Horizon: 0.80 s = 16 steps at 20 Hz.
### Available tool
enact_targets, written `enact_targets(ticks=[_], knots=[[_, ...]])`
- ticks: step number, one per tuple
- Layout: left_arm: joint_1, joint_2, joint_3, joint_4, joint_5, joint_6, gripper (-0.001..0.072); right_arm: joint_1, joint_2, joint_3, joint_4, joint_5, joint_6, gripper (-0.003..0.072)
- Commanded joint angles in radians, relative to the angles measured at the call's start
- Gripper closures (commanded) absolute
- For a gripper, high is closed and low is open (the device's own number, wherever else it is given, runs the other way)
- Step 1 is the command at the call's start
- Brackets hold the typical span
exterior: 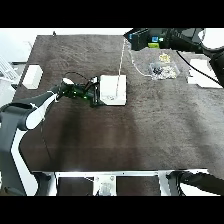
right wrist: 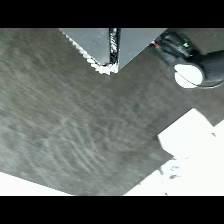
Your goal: Fold the box and place the chain.
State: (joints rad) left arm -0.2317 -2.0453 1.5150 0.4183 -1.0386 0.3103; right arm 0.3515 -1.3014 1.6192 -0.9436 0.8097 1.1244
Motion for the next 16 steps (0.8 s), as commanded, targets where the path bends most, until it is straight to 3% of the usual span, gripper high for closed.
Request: enact_targets(ticks=[1,11,16], knots=[[0.0,0.0,0.0,0.0,0.001,0.0,0.0294,0.037,0.0,-0.01,-0.027,-0.005,-0.002,0.0685],[0.0,0.0,0.0,0.0,0.001,0.0,0.0294,0.045,-0.011,-0.21,-0.025,-0.06,0.055,0.0684],[0.0,0.0,0.0,0.0,0.001,0.0,0.0294,0.09,-0.031,-0.305,0.013,-0.149,0.055,0.0684]])
